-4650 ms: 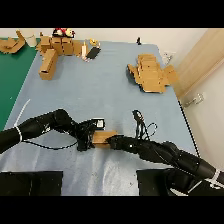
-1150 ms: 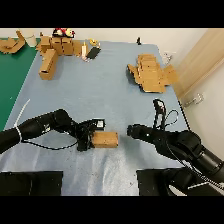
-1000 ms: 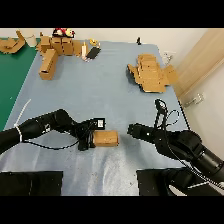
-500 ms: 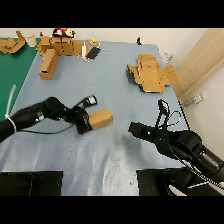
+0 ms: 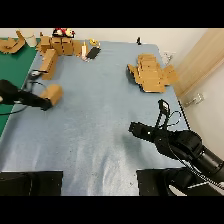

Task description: Fold the box.

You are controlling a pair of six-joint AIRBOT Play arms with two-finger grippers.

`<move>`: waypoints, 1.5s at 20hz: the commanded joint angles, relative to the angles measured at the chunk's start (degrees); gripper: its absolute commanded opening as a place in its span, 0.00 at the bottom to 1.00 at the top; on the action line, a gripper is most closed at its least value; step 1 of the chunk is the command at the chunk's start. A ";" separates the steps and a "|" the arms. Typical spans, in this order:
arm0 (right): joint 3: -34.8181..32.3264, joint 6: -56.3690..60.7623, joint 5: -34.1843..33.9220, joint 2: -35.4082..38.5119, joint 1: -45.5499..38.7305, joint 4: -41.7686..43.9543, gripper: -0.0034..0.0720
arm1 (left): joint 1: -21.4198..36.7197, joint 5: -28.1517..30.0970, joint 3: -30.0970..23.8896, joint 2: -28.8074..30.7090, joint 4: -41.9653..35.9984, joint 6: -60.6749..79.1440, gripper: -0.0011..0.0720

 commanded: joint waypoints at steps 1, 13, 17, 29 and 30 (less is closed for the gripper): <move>0.02 0.04 0.02 -0.02 -0.02 -0.09 0.05 | 10.01 0.63 1.66 -0.04 2.84 -4.17 0.56; 0.02 0.09 0.07 -0.02 -0.02 -0.50 0.05 | 8.41 8.20 14.56 -14.62 0.00 -4.28 0.56; 0.02 0.11 0.09 -0.02 -0.02 -0.48 0.05 | 7.67 8.33 16.06 -18.58 -1.55 -4.26 0.56; 0.02 0.09 0.07 -0.02 -0.02 -0.46 0.05 | 7.76 6.47 16.59 -18.25 -0.85 -5.53 0.96; 0.02 0.09 0.07 -0.02 -0.02 -0.46 0.05 | 7.76 5.55 17.16 -17.53 -0.50 -5.79 0.96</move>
